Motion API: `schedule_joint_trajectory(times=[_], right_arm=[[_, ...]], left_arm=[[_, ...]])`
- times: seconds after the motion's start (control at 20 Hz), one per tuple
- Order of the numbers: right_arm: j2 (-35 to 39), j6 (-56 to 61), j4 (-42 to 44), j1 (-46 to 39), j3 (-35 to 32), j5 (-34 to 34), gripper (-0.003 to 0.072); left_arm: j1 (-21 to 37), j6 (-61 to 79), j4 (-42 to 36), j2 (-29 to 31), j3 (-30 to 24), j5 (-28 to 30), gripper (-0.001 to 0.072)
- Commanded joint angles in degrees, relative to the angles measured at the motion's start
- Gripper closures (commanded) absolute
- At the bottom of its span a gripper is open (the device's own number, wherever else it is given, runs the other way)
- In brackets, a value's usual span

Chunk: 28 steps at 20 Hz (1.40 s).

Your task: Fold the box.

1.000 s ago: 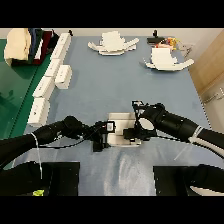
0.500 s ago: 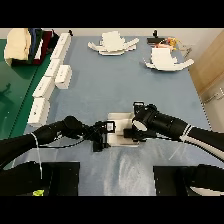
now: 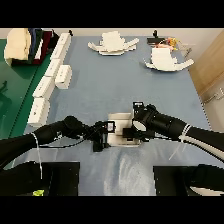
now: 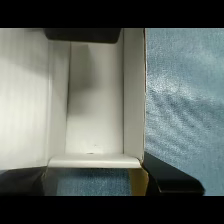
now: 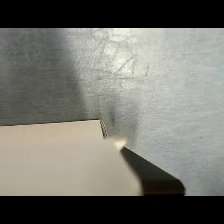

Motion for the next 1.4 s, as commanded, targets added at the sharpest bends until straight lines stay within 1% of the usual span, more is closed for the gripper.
schedule_joint_trajectory(times=[0.0, 0.15, 0.2, 0.25, 0.3, 0.35, 0.45, 0.5, 0.55, 0.6, 0.65, 0.8, 0.9, 1.1, 1.25, 1.3, 1.35], right_arm=[[0.0, 0.0, 0.8, 0.0, 0.0, 0.6, 0.0234], [0.0, 0.0, 0.8, 0.0, 0.0, 0.6, 0.0235], [0.0, 0.0, 0.7, 0.0, 0.0, 0.6, 0.0289], [0.0, 0.0, 0.6, 0.0, 0.0, 0.6, 0.0426], [0.0, 0.0, 0.6, 0.0, 0.0, 0.6, 0.0658], [0.0, 0.0, 0.6, 0.0, 0.0, 0.6, 0.0681], [0.0, -0.3, 0.6, 0.0, 0.0, 1.0, 0.0681], [0.0, -0.7, 0.6, 0.0, 0.0, 1.0, 0.0636], [0.1, -1.2, 0.6, 0.0, 0.0, 1.0, 0.0424], [0.1, -1.6, 0.7, 0.0, 0.0, 1.0, 0.0237], [0.1, -1.6, 1.0, 0.0, 0.0, 1.0, 0.0200], [1.0, -2.2, 3.3, 0.0, 0.4, 1.1, 0.0199], [3.1, -2.4, 3.8, 0.0, 1.7, 3.0, 0.0200], [9.2, -2.9, 0.4, -1.5, 4.8, 11.1, 0.0200], [14.9, -5.9, -1.9, -3.3, 5.4, 12.6, 0.0206], [16.3, -7.6, -2.6, -4.6, 5.4, 12.8, 0.0294], [17.0, -10.3, -2.9, -7.0, 5.4, 13.2, 0.0548]], left_arm=[[0.0, 0.0, 0.1, 0.0, 0.1, 0.0, 0.0406], [0.0, 0.0, 0.0, 0.0, 0.1, 0.0, 0.0406], [0.0, 0.0, 0.1, 0.0, 0.1, 0.0, 0.0406], [0.0, 0.0, 0.1, 0.0, 0.1, 0.0, 0.0406], [0.0, 0.0, 0.0, 0.0, 0.1, 0.0, 0.0406], [0.0, 0.0, 0.0, 0.0, 0.1, 0.0, 0.0406], [0.0, 0.0, 0.0, 0.0, 0.1, 0.0, 0.0406], [0.0, 0.0, 0.0, 0.0, 0.1, 0.0, 0.0406], [0.0, 0.0, 0.1, 0.0, 0.1, 0.0, 0.0406], [0.0, 0.0, 0.0, 0.0, 0.1, 0.0, 0.0406], [0.0, 0.0, 0.0, 0.0, 0.1, 0.0, 0.0406], [0.0, 0.0, 0.1, 0.0, 0.1, 0.0, 0.0406], [0.0, 0.0, 0.0, 0.0, 0.1, 0.0, 0.0406], [0.0, 0.0, 0.1, 0.0, 0.1, 0.0, 0.0406], [0.0, 0.0, 0.1, 0.0, 0.1, 0.0, 0.0406], [0.0, 0.0, 0.1, 0.0, 0.1, 0.0, 0.0406], [0.0, 0.0, 0.1, 0.0, 0.1, 0.0, 0.0406]])
